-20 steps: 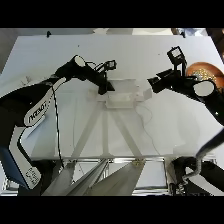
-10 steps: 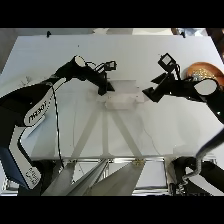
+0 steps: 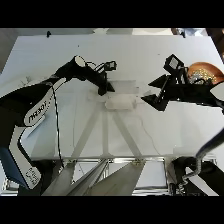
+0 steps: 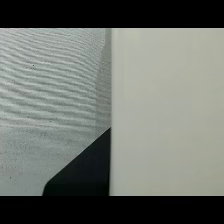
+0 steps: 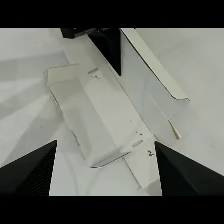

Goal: Fold the box and place the chain.

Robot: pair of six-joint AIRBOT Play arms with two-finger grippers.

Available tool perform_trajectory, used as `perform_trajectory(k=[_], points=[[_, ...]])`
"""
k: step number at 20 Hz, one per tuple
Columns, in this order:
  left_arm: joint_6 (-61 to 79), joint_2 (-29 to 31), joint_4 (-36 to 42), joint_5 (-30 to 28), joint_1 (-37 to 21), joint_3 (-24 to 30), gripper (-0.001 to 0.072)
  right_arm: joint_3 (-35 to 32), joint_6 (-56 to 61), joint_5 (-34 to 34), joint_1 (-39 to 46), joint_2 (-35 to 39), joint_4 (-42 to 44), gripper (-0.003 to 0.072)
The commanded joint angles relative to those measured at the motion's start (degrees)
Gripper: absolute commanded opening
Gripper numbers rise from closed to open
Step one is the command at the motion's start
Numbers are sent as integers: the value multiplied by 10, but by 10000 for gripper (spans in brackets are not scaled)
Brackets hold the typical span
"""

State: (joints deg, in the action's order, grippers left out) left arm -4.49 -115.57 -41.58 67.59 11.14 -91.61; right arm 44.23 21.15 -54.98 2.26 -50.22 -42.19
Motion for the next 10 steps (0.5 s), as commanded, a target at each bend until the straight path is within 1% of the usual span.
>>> perform_trajectory(k=[1, 3, 5, 10], points=[[0, 0, 0, 0, 0, 0, 9, 0, -7, -24, 0, 13, -6, 689], [0, 0, 0, 0, 0, 0, 10, -1, -101, -38, 0, 6, -12, 689], [0, 0, 0, 0, 0, 0, 10, -20, -192, -43, 0, 0, -8, 689], [0, 0, 0, 0, 0, 0, 10, -126, -369, -35, 0, -44, 43, 689]])
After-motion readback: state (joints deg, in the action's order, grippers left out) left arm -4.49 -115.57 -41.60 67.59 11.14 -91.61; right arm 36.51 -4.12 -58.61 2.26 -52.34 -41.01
